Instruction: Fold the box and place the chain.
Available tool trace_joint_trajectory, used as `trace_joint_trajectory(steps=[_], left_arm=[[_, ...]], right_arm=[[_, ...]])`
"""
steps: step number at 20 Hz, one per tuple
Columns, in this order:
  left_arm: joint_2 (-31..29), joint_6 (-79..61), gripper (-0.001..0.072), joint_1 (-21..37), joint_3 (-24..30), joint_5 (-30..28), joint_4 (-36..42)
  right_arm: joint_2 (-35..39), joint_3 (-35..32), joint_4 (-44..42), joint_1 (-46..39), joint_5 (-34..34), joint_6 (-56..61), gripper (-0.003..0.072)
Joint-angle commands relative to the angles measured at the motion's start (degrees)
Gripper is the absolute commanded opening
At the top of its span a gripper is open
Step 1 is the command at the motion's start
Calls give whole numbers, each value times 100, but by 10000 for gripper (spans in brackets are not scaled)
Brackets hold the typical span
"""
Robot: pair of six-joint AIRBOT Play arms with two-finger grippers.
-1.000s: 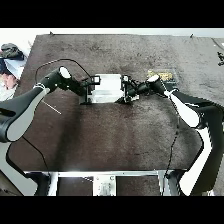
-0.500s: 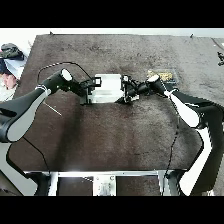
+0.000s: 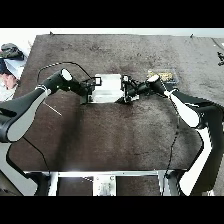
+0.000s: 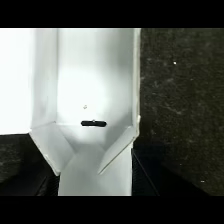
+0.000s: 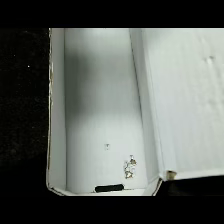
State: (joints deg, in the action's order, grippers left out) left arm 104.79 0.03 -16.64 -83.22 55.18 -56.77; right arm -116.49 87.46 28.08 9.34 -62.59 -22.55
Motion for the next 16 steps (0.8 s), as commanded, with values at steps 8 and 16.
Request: trace_joint_trajectory(steps=[8,16], left_arm=[[4,-13,222,2,2,-168,271],[149,-955,223,2,9,26,1781]], right_arm=[[-4,2,-2,0,0,2,440],[-4,2,-2,-2,0,2,440]])
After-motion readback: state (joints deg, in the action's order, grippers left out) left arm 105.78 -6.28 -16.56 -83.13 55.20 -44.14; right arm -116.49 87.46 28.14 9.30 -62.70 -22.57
